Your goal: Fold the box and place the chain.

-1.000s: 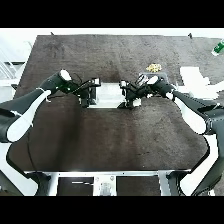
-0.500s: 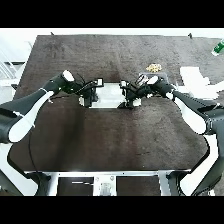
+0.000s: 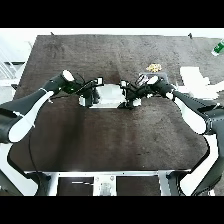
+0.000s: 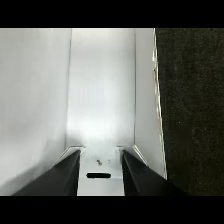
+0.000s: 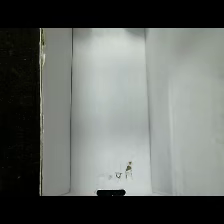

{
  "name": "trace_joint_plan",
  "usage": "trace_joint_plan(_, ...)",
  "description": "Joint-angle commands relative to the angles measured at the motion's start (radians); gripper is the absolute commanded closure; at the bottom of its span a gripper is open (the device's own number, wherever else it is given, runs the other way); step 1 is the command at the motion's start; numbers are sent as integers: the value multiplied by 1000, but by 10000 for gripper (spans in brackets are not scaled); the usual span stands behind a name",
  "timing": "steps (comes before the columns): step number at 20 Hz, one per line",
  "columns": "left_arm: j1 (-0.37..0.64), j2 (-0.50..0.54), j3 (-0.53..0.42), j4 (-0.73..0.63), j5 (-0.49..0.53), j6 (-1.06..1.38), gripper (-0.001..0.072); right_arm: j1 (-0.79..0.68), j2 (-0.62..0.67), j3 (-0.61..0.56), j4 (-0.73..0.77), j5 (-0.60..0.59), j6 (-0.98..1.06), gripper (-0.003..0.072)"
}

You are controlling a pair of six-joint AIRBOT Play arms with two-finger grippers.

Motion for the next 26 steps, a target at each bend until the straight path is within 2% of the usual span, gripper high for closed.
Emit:
trace_joint_plan(1, -1, -1, 1, -3, -5, 0, 256, 0, 1, 0, 1, 0, 1, 171)
trace_joint_plan(2, -1, -1, 1, -3, -4, 0, 121, 0, 1, 0, 1, 0, 1, 172)
trace_joint_plan(9, 0, -1, 1, -3, -2, -1, 117, 0, 1, 0, 1, 0, 1, 171)
trace_joint_plan(10, 0, -1, 1, -3, -2, -1, 4, 0, 1, 0, 1, 0, 1, 172)
trace_joint_plan(13, 0, -1, 1, -3, -1, -4, -7, 0, 1, 0, 0, 0, 1, 171)
trace_joint_plan(14, 0, -1, 1, -3, 5, -5, 43, 0, 1, 0, 1, 0, 1, 172)
trace_joint_plan(17, 0, -1, 1, -1, 6, -5, 48, 0, 1, 0, 1, 0, 1, 171)
trace_joint_plan(18, 0, -1, 1, 3, 6, -4, 158, 0, 1, 0, 1, 0, 1, 171)
trace_joint_plan(19, 0, 0, 2, 7, 6, -4, 399, 0, 1, 0, 1, 0, 1, 172)
trace_joint_plan(20, 0, 5, 2, 10, -4, -4, 469, 0, 1, 0, 1, 0, 1, 172)
trace_joint_plan(25, 42, 29, 1, 2, -76, -4, 471, 0, 1, 0, 1, 0, 1, 172)
trace_joint_plan(26, 56, 36, 1, 0, -95, -4, 564, 0, 1, 0, 1, 0, 1, 172)
